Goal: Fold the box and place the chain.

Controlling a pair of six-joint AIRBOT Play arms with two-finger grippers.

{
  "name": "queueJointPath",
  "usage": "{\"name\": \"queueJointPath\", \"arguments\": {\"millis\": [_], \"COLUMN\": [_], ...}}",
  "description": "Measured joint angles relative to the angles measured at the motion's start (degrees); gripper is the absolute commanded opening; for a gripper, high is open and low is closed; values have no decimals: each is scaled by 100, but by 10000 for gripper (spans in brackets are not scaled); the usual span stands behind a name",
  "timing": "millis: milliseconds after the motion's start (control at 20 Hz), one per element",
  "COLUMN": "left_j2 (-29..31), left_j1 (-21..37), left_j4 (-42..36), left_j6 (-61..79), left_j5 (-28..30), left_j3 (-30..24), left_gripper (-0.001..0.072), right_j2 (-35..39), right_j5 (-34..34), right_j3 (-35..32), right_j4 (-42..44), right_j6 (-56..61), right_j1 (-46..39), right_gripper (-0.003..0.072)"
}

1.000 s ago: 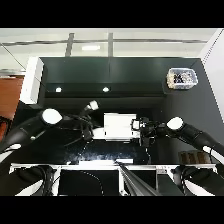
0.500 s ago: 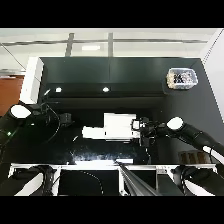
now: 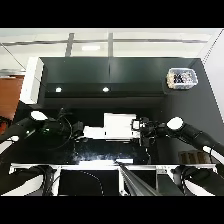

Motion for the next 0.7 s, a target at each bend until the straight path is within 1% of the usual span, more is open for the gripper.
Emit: {"name": "queueJointPath", "arguments": {"millis": [150, 200, 250, 300, 350, 400, 550, 700], "left_j2": [-66, -44, 0, 52, 116, 170, 273, 310], "left_j1": [-223, -258, -284, -302, -319, -328, -391, -638], "left_j4": [-284, -319, -354, -393, -422, -455, -518, -540], "left_j6": [201, 240, 278, 297, 313, 328, 374, 439], "left_j5": [26, 26, 26, 24, 22, 13, -68, -87], "left_j3": [35, 61, 92, 129, 168, 203, 308, 411], "left_gripper": [25, 36, 198, 458, 626, 665, 665, 665], "right_j2": [0, 0, 0, 0, 0, 0, 0, 0], "right_j5": [0, 0, 0, 0, 0, -2, -2, -7], "right_j3": [0, 0, 0, 0, 0, 0, 0, 0], "right_j4": [0, 0, 0, 2, 0, 2, 2, 2], "right_j6": [0, 2, 2, 2, 2, 0, 0, 9], "right_j1": [0, 0, 0, 0, 0, 0, 0, 0], "right_gripper": [362, 362, 362, 362, 362, 362, 362, 362]}}
